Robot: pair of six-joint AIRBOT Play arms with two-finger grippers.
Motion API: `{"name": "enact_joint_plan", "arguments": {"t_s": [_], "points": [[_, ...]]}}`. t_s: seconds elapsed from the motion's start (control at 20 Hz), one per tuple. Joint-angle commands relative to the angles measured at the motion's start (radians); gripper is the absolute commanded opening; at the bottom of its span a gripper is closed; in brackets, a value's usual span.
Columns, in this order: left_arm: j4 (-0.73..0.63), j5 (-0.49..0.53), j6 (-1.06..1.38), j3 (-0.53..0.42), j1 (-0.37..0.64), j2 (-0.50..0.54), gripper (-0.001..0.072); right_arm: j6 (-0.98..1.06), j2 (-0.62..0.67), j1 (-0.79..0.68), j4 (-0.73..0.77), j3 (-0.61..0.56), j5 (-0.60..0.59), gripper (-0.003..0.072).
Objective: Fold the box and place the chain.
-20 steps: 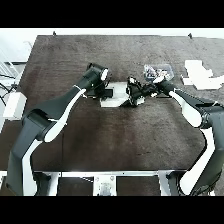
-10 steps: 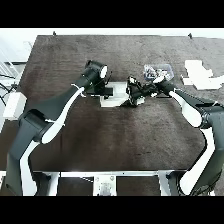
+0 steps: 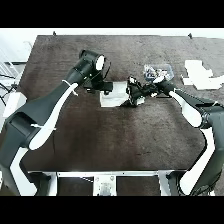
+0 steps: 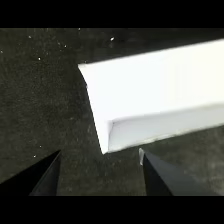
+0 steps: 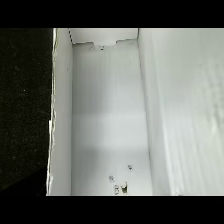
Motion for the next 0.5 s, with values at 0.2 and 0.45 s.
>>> {"name": "enact_joint_plan", "arguments": {"t_s": [0.2, 0.45], "points": [[-0.023, 0.202, 0.189, -0.169, 0.000, 0.220, 0.0571, 0.000, 0.000, 0.000, 0.000, 0.000, 0.000, 0.0588], [-0.090, 0.582, 0.328, -0.577, 0.040, 0.503, 0.0572, 0.000, 0.000, 0.001, 0.000, 0.000, 0.000, 0.0587]]}}
